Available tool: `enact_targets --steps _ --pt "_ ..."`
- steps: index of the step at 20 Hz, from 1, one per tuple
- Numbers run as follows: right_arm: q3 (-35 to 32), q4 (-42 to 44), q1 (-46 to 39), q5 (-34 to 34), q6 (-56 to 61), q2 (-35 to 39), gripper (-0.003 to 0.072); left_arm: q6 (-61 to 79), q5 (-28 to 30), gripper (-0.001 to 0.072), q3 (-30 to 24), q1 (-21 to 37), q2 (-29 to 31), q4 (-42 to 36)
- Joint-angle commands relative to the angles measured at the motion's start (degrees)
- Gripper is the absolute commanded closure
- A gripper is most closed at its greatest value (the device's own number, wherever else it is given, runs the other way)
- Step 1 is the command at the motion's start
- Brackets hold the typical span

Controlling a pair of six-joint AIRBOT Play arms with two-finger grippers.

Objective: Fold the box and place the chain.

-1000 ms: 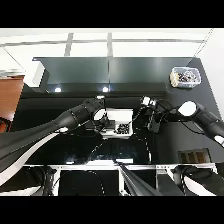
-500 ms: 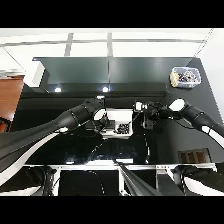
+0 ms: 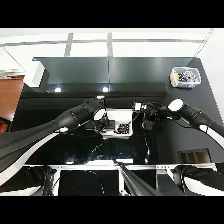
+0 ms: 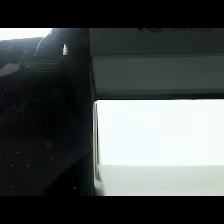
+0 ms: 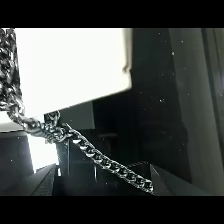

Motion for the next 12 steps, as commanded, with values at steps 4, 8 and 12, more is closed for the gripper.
enact_targets --steps 4,8,12 --pt "0.0 -0.1 0.0 0.9 0.0 -0.5 0.0216 0.0 0.0 0.0679 0.0 0.0 0.0 0.0" --pt "0.0 -0.1 0.1 1.8 0.0 -0.5 0.0678 0.0 0.0 0.0679 0.0 0.0 0.0 0.0" --pt "0.0 -0.3 0.0 1.9 7.2 1.1 0.0679 0.0 0.0 0.0679 0.0 0.0 0.0 0.0"
